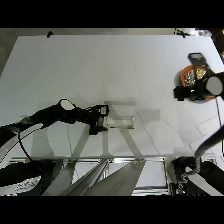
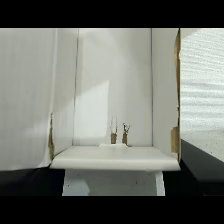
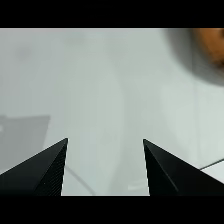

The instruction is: Fold the box and place the chain.

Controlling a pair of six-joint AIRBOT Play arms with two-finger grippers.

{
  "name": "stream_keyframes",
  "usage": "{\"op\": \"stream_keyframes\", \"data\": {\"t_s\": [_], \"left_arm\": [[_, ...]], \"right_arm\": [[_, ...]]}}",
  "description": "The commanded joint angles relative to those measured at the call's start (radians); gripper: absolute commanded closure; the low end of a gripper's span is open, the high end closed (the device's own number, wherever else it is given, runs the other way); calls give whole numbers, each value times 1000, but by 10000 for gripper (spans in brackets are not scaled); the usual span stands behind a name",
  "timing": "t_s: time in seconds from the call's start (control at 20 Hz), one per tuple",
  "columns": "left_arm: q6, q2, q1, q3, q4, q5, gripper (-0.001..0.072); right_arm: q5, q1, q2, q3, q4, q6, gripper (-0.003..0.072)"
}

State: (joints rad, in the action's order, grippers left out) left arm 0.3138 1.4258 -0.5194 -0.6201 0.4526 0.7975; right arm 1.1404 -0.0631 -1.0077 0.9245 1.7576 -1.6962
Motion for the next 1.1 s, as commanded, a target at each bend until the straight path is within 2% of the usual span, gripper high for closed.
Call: {"op": "stream_keyframes", "data": {"t_s": [0.0, 0.15, 0.35, 0.5, 0.85, 0.95, 1.05], "left_arm": [[0, -1, 0, 0, 0, 0, 377], [0, -1, 0, 0, 0, 0, 377], [0, -1, 0, 0, 0, 0, 377], [0, -1, 0, 0, 0, 0, 377], [0, -1, 0, 0, 0, 0, 377], [0, -1, 0, 0, 0, 0, 377], [0, -1, 0, 0, 0, 0, 377]], "right_arm": [[-190, 311, -95, 15, -10, 211, 151], [-281, 425, -245, 74, -13, 237, 151], [-297, 441, -455, 190, -18, 238, 151], [-299, 441, -568, 253, -20, 208, 151], [-260, 441, -642, 265, -42, 204, 172], [-258, 441, -652, 265, -43, 204, 264], [-258, 441, -662, 265, -46, 193, 304]]}}
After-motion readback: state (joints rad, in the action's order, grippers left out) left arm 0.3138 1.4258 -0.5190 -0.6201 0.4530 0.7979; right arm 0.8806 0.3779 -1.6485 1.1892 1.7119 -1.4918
